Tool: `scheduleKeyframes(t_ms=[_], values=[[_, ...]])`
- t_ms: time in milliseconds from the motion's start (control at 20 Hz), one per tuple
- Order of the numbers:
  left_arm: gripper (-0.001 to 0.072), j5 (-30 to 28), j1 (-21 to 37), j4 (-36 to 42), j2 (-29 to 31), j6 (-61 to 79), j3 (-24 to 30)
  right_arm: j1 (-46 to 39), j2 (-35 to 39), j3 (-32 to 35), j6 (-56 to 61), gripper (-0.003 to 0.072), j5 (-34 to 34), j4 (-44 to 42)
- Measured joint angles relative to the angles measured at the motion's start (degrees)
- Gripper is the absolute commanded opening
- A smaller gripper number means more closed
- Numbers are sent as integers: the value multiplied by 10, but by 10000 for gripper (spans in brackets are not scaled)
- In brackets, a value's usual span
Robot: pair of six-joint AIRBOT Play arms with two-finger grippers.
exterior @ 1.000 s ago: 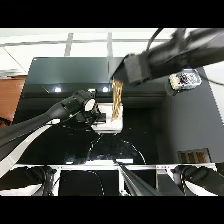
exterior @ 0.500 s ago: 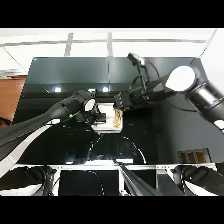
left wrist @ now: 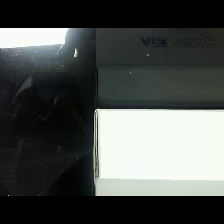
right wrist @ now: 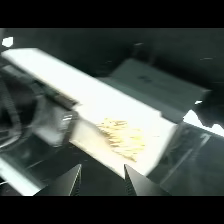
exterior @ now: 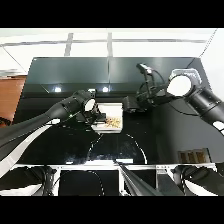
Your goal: Fold the box and place the chain.
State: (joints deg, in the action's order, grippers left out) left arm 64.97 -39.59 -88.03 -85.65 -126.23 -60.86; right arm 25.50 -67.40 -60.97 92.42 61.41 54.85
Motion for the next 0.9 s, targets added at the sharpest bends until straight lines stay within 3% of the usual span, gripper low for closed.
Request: scheduleKeyframes(t_ms=[150, 200, 300, 350, 650, 800, 900], values=[[28, 0, 0, 12, 0, -3, 0, -39, 7, 2, -5, 324, 24, 23], [98, 1, -2, 20, 0, -11, -1, -46, 8, 2, -9, 324, 33, 27], [441, -1, -7, 33, 0, -35, -5, -53, 10, 3, -16, 325, 40, 34], [571, -1, -10, 37, 0, -45, -8, -54, 10, 3, -19, 325, 43, 36], [583, 31, -22, 7, 45, -43, -42, -57, 11, 3, -26, 325, 54, 41], [583, 69, -21, -58, 123, -11, -25, -57, 11, 3, -26, 324, 56, 41], [581, 91, 0, -102, 190, 2, 20, -57, 11, 3, -27, 325, 57, 44]])
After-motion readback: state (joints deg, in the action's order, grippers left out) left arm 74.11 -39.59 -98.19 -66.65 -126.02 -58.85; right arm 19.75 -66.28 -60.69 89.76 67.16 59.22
